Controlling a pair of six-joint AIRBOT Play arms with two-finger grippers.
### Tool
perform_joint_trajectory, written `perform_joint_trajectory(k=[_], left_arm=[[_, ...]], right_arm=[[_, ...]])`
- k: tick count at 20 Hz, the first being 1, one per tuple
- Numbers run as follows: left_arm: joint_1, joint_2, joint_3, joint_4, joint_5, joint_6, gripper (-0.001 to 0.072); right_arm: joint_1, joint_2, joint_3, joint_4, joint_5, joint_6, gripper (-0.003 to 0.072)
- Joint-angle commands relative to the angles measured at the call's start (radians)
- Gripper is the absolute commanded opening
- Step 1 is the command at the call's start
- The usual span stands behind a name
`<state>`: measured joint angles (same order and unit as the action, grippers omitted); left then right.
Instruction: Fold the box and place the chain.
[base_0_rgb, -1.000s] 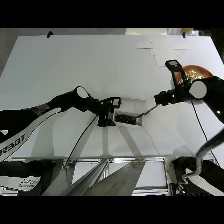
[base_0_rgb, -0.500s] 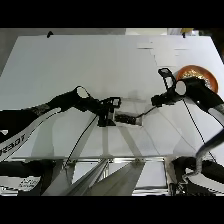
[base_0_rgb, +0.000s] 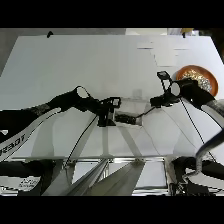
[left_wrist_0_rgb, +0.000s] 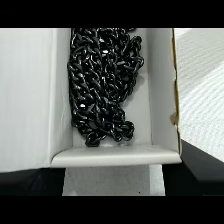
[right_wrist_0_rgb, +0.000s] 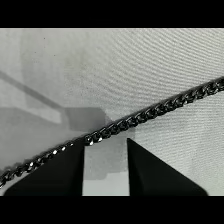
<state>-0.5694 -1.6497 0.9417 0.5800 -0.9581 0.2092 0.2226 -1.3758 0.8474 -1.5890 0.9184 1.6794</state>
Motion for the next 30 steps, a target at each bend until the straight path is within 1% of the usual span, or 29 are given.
perform_joint_trajectory(k=[1,3,4,7,14,16,17,19,20,25,30], left_arm=[[0.000,0.000,0.001,0.000,0.000,0.000,0.0135],[0.000,0.000,0.001,0.000,0.000,0.000,0.0135],[0.000,0.000,0.001,0.000,0.000,0.000,0.0135],[0.000,0.000,0.001,0.000,0.000,0.000,0.0135],[0.000,0.000,0.001,0.000,0.000,0.000,0.0135],[0.000,0.000,0.001,0.000,0.000,0.000,0.0135],[0.000,0.000,0.001,0.000,0.000,0.000,0.0135],[0.000,0.000,0.001,0.000,0.000,0.000,0.0135],[0.000,0.000,0.001,0.000,0.000,0.000,0.0135],[0.000,0.000,0.001,0.000,0.000,0.000,0.0135],[0.000,0.000,0.001,0.000,0.000,0.000,0.0135]], right_arm=[[0.000,-0.010,-0.001,-0.012,0.006,0.018,0.0160],[0.000,-0.010,-0.001,-0.011,0.012,0.018,0.0142],[0.001,-0.008,-0.001,-0.011,0.032,0.012,0.0023],[0.001,0.042,-0.001,-0.014,0.099,-0.065,0.0014],[0.001,0.350,-0.001,-0.004,0.158,-0.091,0.0014],[0.000,0.392,-0.001,-0.004,0.145,-0.091,0.0015],[0.000,0.392,-0.001,-0.004,0.131,-0.091,0.0030],[0.000,0.373,-0.016,-0.004,0.084,-0.087,0.0259],[0.000,0.359,-0.032,-0.004,0.058,-0.086,0.0276],[0.000,0.232,-0.088,0.000,-0.016,-0.079,0.0276],[0.001,0.117,-0.088,0.033,-0.019,-0.079,0.0275]])
